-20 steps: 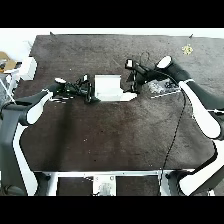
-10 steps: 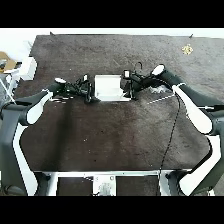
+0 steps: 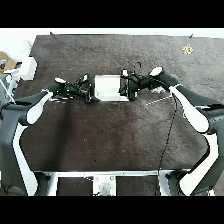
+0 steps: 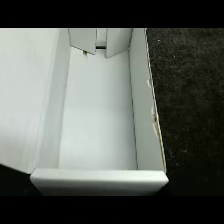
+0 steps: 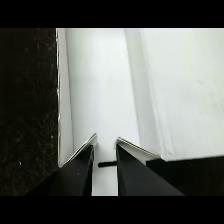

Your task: Fold the box and place the chain.

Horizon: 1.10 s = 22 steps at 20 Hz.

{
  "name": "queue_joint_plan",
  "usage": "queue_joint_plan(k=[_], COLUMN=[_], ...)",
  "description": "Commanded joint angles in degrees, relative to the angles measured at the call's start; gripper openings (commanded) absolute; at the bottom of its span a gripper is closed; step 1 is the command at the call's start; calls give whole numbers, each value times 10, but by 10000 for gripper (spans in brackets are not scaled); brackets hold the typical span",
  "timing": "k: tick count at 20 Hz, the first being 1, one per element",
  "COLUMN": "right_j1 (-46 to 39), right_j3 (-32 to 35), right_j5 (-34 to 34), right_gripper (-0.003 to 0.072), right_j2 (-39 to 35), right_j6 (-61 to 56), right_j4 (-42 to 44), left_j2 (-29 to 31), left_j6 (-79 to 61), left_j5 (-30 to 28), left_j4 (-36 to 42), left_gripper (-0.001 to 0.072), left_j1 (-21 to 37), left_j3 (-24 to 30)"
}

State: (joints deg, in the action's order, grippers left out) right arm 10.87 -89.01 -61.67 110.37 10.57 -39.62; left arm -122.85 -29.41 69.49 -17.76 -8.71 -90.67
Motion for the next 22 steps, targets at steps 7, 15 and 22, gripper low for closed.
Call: queue_joint_plan(k=[7,15,22], right_j1=[16,13,-33], right_j3=[0,0,0], right_j5=[28,28,-6], right_gripper=[278,399,21], right_j2=[23,18,-92], right_j6=[12,-3,-397], right_j4=[20,-15,-192], left_j2=[0,0,0], left_j6=[0,0,0], left_j5=[0,0,0], left_j4=[2,2,2], left_gripper=[222,222,222], left_j1=[0,0,0], left_j3=[0,0,0])
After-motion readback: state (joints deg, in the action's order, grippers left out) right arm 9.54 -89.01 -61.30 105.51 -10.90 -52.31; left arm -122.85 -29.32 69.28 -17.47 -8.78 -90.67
